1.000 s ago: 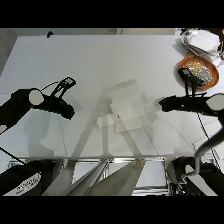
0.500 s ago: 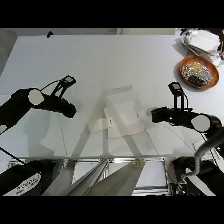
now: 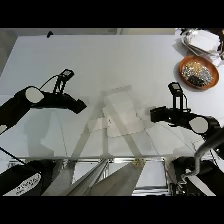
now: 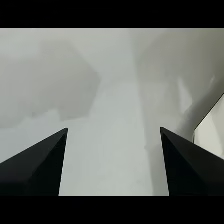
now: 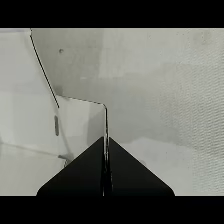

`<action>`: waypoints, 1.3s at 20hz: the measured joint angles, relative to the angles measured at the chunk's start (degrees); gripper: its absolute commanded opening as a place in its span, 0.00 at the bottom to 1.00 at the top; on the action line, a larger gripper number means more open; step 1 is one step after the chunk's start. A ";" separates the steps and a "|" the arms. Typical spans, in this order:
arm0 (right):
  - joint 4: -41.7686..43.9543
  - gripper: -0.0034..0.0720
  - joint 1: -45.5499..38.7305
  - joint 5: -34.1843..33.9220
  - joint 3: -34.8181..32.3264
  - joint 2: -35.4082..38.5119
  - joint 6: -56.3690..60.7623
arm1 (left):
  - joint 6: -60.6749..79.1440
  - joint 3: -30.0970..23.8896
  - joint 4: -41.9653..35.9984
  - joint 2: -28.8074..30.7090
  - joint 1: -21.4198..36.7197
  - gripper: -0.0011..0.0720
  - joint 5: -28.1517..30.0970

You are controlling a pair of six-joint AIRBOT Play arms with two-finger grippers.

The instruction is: Fold the box and place the chain.

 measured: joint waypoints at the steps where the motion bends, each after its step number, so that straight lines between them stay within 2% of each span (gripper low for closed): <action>1: 0.00 0.07 0.00 -0.04 0.00 0.00 0.04 | 1.42 0.00 -1.64 -0.04 0.00 0.87 0.33; 4: 0.00 0.07 0.00 -0.09 0.00 0.00 0.13 | 8.39 1.01 -9.97 -1.38 0.00 0.87 -0.02; 8: 0.11 0.07 0.00 -0.13 0.00 0.00 0.15 | 19.58 5.62 -22.64 -8.55 -0.02 0.89 -6.05; 14: 0.52 0.07 0.00 -0.17 0.00 0.00 0.55 | 30.88 10.12 -30.77 -21.03 -0.63 0.89 -14.60; 17: 0.59 0.07 0.00 -0.17 0.00 0.00 0.68 | 35.93 10.64 -34.27 -24.04 -2.73 0.89 -15.43; 22: 0.66 0.07 0.00 -0.15 0.00 0.00 1.01 | 41.03 10.95 -38.64 -26.43 -7.10 0.87 -11.87; 23: 0.66 0.07 0.00 -0.17 0.00 0.00 1.03 | 41.46 10.95 -38.93 -26.82 -7.61 0.83 -11.50; 24: 0.68 0.07 0.00 -0.15 0.00 0.00 1.03 | 41.79 10.95 -39.19 -27.17 -7.93 0.72 -11.08; 25: 0.68 0.07 0.00 -0.15 0.00 0.00 1.05 | 42.10 10.95 -39.28 -27.45 -8.22 0.66 -10.86; 26: 0.68 0.07 0.00 -0.15 0.00 0.00 1.07 | 42.27 10.95 -39.36 -27.63 -8.41 0.54 -10.71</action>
